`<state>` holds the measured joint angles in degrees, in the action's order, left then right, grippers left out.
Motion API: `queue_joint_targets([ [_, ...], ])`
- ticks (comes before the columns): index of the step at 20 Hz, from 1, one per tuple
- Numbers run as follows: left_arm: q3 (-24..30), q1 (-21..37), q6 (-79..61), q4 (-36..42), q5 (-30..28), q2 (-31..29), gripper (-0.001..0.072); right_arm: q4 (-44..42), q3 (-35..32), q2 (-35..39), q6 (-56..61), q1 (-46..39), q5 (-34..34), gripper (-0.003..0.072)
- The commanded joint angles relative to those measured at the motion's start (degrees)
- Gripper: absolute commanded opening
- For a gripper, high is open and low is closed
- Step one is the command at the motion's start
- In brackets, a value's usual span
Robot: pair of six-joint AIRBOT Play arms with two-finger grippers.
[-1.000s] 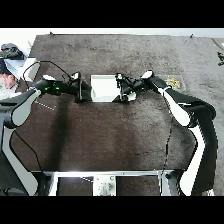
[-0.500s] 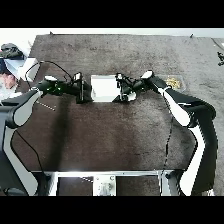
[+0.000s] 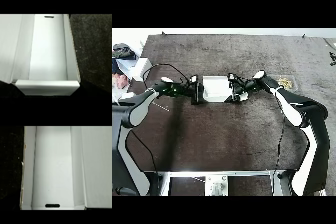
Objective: Fold the box and place the chain.
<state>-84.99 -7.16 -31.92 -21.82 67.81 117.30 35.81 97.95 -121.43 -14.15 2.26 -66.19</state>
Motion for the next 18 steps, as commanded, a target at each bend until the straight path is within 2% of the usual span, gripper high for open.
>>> queue_joint_targets([
  [1,0.0,-0.4,-0.4,0.1,-0.8,0.2,0.0717,0.0,0.0,0.0,0.1,0.0,0.0,0.0432],
  [6,0.0,-0.4,-1.2,3.0,-0.9,0.2,0.0717,0.0,0.0,0.0,0.1,0.0,0.0,0.0433],
  [18,-0.7,-1.6,-1.6,1.8,-1.8,1.0,0.0709,0.0,0.0,0.0,0.1,0.0,0.0,0.0433],
])
